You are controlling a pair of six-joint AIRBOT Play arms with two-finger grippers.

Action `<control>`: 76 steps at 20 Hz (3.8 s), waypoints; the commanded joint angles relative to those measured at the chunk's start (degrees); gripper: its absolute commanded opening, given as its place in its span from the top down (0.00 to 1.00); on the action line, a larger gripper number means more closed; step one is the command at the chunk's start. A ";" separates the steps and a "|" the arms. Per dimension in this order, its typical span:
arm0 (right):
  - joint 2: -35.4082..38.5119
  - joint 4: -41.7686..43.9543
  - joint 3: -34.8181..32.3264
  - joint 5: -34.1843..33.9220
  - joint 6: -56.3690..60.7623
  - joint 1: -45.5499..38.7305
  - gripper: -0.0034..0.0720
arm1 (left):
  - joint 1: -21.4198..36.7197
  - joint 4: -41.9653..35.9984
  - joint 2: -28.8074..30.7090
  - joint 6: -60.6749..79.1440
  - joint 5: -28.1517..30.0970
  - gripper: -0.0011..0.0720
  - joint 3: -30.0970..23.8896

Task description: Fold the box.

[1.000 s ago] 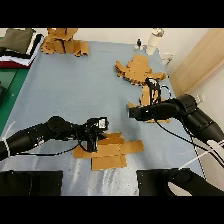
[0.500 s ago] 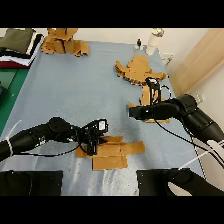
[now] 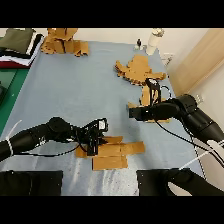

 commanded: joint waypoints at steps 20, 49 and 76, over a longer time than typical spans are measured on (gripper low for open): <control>16.68 3.76 -14.60 -16.50 -2.93 39.93 0.95 | 0.00 0.02 -0.04 0.02 0.52 0.97 0.04; 3.26 -15.56 -21.29 7.19 -21.88 49.44 0.13 | 0.00 0.00 -0.04 0.00 0.48 0.97 0.04; 9.81 -25.27 -21.27 9.25 -6.05 49.40 0.10 | 0.00 0.00 -0.04 0.02 0.50 0.97 0.04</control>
